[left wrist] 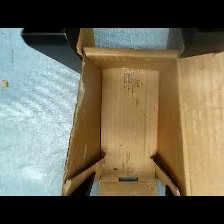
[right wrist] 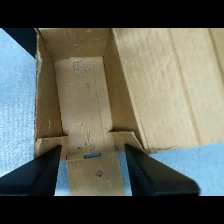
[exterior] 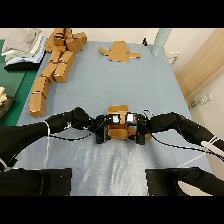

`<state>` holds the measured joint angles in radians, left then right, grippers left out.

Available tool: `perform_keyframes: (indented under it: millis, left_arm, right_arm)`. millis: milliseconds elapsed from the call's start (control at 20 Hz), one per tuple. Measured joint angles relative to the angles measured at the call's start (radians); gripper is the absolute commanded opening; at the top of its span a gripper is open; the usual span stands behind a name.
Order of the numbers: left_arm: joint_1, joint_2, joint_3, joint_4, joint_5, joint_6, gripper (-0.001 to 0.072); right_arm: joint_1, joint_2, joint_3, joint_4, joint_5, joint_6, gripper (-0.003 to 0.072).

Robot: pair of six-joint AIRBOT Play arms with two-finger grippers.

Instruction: Fold the box.

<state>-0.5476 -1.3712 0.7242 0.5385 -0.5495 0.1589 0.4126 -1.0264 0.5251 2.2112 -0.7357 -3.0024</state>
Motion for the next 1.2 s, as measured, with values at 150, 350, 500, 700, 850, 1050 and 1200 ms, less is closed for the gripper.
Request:
perform_keyframes:
  millis: [150,350,500,700,850,1050,1200]
  left_arm:
    - [0.0,0.0,0.0,0.0,0.0,0.0,0.0514]
    - [0.0,0.0,0.0,0.0,0.0,0.0,0.0514]
    - [0.0,0.0,0.0,0.0,0.0,0.001,0.0514]
    - [0.0,0.0,0.0,-0.001,0.0,0.001,0.0514]
    - [0.0,0.0,0.0,-0.001,0.0,0.001,0.0514]
    - [0.0,0.0,0.0,0.0,0.0,0.0,0.0514]
    - [0.0,0.0,0.0,0.0,0.0,0.0,0.0514]
  right_arm:
    - [0.0,-0.003,0.0,0.001,0.0,0.0,0.066]
    - [0.001,-0.005,0.0,0.003,-0.002,0.0,0.024]
    - [0.002,0.002,0.0,-0.016,-0.014,0.024,0.002]
    - [0.001,0.034,0.001,-0.114,-0.021,0.22,0.0006]
    - [-0.001,0.109,0.008,-0.229,-0.027,0.446,0.0005]
    - [-0.046,0.24,0.028,-0.565,-0.054,1.04,0.0004]
    - [-0.15,0.259,0.029,-0.766,-0.163,1.503,0.0004]
